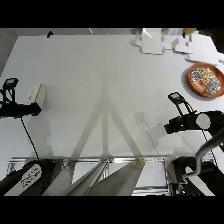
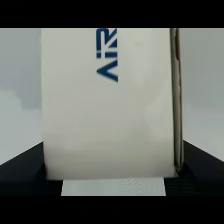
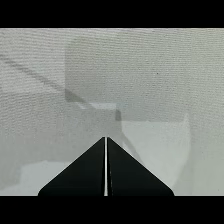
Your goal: Fold the box and place the chain.
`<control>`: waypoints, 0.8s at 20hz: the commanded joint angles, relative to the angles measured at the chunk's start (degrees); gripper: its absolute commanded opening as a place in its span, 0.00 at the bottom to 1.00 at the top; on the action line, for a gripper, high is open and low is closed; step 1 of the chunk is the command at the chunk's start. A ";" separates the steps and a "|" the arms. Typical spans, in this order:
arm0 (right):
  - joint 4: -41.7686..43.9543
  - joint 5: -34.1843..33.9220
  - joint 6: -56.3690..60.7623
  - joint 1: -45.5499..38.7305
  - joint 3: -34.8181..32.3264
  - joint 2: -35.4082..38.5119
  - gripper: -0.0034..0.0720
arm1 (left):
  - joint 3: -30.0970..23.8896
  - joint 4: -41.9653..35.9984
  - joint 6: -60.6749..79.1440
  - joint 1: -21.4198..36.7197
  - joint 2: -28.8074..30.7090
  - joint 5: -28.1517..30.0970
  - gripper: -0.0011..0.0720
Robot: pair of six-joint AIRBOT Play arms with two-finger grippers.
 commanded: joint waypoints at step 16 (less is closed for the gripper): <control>0.04 0.00 0.00 -0.04 -0.04 -0.04 0.06 | 0.02 2.38 -9.42 -8.52 25.18 -0.15 0.96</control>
